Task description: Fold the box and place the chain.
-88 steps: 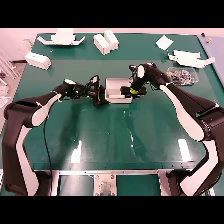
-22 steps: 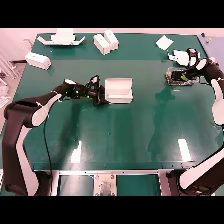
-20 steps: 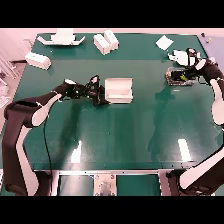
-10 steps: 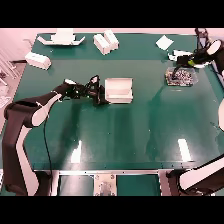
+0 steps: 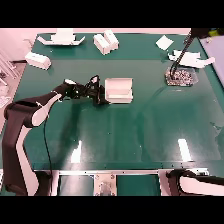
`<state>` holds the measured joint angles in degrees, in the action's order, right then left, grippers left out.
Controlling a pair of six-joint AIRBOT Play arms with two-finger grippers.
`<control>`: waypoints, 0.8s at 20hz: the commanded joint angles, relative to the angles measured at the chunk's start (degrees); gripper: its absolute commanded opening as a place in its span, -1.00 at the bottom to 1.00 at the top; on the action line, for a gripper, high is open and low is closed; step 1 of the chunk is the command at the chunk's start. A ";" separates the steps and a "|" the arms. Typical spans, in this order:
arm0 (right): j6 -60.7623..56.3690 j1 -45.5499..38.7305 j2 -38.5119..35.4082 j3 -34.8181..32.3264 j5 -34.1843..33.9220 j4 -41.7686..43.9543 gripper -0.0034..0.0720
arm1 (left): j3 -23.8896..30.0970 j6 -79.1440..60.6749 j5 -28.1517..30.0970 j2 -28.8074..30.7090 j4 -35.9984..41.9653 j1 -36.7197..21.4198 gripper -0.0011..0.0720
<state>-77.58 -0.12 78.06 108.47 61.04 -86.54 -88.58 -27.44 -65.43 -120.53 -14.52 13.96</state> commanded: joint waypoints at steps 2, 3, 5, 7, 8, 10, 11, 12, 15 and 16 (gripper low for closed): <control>1.57 8.11 -7.48 0.57 -1.46 -0.72 -0.89 | -0.04 -0.02 0.02 0.04 -0.02 -0.07 0.50; 1.60 10.10 -7.93 1.16 -1.46 -0.72 -0.89 | -0.04 -0.02 0.02 0.04 -0.02 -0.07 0.50; 1.81 14.36 -8.07 2.14 -1.49 -0.79 -0.89 | -0.04 -0.02 0.00 0.04 -0.02 -0.07 0.50; 1.77 17.62 -7.98 2.03 -1.16 -1.60 -0.89 | -0.04 -0.02 0.00 0.04 -0.02 -0.07 0.50; 1.68 18.71 -7.82 2.01 -0.96 -1.53 -0.89 | -0.04 -0.02 0.00 0.04 -0.02 -0.07 0.50; 1.55 20.79 -7.32 1.68 -0.72 -1.51 -0.89 | -0.04 -0.02 -0.02 0.04 -0.02 -0.07 0.50; 1.53 21.88 -6.93 1.22 -0.26 -1.53 -0.89 | -0.04 -0.02 -0.02 0.04 -0.02 -0.07 0.50; 1.53 22.97 -6.67 0.46 0.46 -1.31 -0.89 | -0.04 -0.02 0.00 0.04 -0.02 -0.07 0.50; 1.33 25.81 -6.38 -3.17 -0.26 -0.94 -0.89 | -0.04 -0.02 -0.02 0.04 -0.02 -0.07 0.50; 1.36 26.29 -6.10 -4.31 -1.33 -0.94 -0.89 | -0.04 -0.02 -0.02 0.04 -0.02 -0.07 0.50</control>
